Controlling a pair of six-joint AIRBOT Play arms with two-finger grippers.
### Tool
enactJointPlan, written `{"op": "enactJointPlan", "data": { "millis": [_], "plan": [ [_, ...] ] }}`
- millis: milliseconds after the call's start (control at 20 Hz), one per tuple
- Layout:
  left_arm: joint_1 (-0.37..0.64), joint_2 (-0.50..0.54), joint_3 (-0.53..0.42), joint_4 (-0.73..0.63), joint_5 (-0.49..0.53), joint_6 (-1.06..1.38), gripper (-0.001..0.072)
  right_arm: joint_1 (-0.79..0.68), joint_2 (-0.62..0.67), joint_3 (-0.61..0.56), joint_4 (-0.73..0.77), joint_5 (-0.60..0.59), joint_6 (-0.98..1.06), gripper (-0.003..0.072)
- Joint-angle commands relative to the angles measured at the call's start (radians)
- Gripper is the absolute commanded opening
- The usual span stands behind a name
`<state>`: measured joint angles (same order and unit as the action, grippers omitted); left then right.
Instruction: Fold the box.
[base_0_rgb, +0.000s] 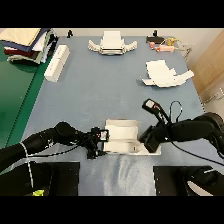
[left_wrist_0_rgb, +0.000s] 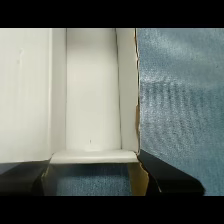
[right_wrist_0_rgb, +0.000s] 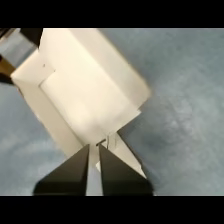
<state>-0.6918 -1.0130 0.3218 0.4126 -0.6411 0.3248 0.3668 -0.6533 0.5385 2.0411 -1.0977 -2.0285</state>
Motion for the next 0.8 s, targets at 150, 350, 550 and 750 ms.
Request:
{"op": "enactJointPlan", "data": {
  "millis": [150,350,550,750],
  "plan": [
    [0.000,0.001,0.000,-0.001,0.002,-0.001,0.0338,0.034,0.101,-0.167,-0.097,-0.010,-0.409,0.0596],
    [0.000,0.001,0.000,-0.001,0.002,-0.001,0.0338,0.034,0.006,-0.195,-0.067,0.210,-0.640,0.0595],
    [0.000,0.001,0.000,-0.001,0.002,-0.001,0.0337,0.034,-0.102,-0.195,0.117,0.242,-0.840,0.0545],
    [0.000,0.001,0.000,-0.001,0.002,-0.001,0.0337,0.035,-0.125,-0.195,0.156,0.243,-0.904,0.0268]
  ]
}}
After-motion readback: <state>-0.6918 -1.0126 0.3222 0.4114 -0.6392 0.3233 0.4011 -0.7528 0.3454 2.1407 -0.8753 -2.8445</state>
